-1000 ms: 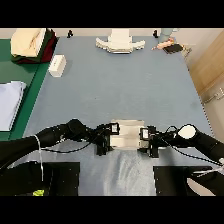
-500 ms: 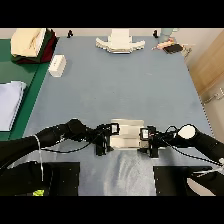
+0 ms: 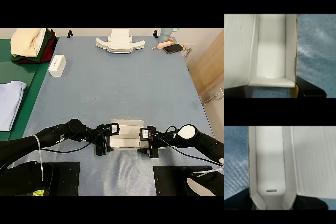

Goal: Fold the box.

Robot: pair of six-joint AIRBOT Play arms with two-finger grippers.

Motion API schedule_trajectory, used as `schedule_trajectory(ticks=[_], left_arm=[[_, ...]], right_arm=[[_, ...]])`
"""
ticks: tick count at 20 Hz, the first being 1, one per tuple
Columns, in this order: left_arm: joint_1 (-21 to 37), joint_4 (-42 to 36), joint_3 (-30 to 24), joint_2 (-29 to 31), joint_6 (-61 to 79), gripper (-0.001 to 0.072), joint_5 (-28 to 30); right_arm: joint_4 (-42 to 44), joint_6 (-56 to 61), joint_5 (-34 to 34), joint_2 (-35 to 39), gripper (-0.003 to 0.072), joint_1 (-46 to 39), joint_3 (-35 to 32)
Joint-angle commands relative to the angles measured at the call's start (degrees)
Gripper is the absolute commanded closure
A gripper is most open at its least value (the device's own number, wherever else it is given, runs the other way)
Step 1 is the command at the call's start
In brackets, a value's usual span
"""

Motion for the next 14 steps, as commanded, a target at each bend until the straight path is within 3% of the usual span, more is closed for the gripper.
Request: schedule_trajectory(ticks=[1,7,14], left_arm=[[0.0,0.0,0.0,0.0,0.0,0.0286,0.2],[0.0,0.0,0.0,0.0,0.0,0.0285,0.2],[0.0,0.0,0.0,0.0,0.0,0.0285,0.2]], right_arm=[[2.7,1.0,0.2,0.1,-0.0034,0.0,0.0],[-1.2,1.1,1.4,5.9,-0.0032,-1.0,0.0],[-20.0,18.4,8.5,17.0,-0.002,-1.0,0.0]])
